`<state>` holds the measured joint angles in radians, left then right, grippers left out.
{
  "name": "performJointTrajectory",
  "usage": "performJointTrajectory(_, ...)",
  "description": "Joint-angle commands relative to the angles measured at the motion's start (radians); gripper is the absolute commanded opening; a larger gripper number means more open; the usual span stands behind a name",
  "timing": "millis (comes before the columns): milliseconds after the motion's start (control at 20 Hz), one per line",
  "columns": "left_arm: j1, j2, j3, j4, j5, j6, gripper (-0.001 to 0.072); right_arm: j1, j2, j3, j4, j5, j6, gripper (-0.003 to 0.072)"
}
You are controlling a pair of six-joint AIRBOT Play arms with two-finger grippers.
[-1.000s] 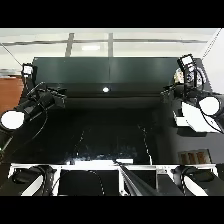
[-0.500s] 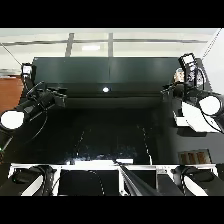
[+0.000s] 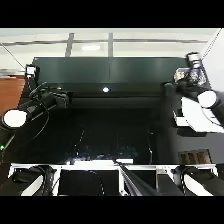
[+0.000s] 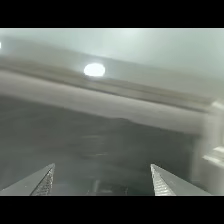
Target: Fold the box and place the chain.
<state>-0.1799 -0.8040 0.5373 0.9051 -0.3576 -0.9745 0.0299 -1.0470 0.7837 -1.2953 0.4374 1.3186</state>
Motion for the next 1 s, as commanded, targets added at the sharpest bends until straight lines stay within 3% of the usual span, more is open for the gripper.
performJointTrajectory(0, 0.0, -0.006, 0.0, 0.033, -0.03, 0.002, 0.0714, -0.277, -0.037, 0.077, -0.281, 0.04, 0.331, 0.072)
performJointTrajectory(250, 0.0, -0.006, 0.0, 0.033, -0.079, 0.001, 0.0714, -0.83, -0.158, 0.284, -0.294, 0.312, 0.335, 0.072)
performJointTrajectory(400, -0.001, -0.006, 0.0, 0.032, -0.079, 0.001, 0.0714, -0.998, -0.331, 0.436, -0.189, 0.551, 0.132, 0.072)
performJointTrajectory(500, -0.001, -0.006, 0.0, 0.032, -0.079, 0.001, 0.0714, -1.038, -0.449, 0.529, -0.069, 0.701, -0.061, 0.072)
performJointTrajectory(650, -0.001, -0.006, 0.0, 0.032, -0.077, 0.001, 0.0713, -1.037, -0.586, 0.618, -0.039, 0.877, -0.23, 0.072)
performJointTrajectory(750, -0.001, -0.006, 0.0, 0.032, -0.077, 0.001, 0.0714, -1.031, -0.631, 0.625, -0.011, 0.904, -0.309, 0.072)
performJointTrajectory(950, -0.001, -0.006, 0.0, 0.032, -0.077, 0.001, 0.0713, -1.017, -0.643, 0.625, 0.071, 0.851, -0.439, 0.072)
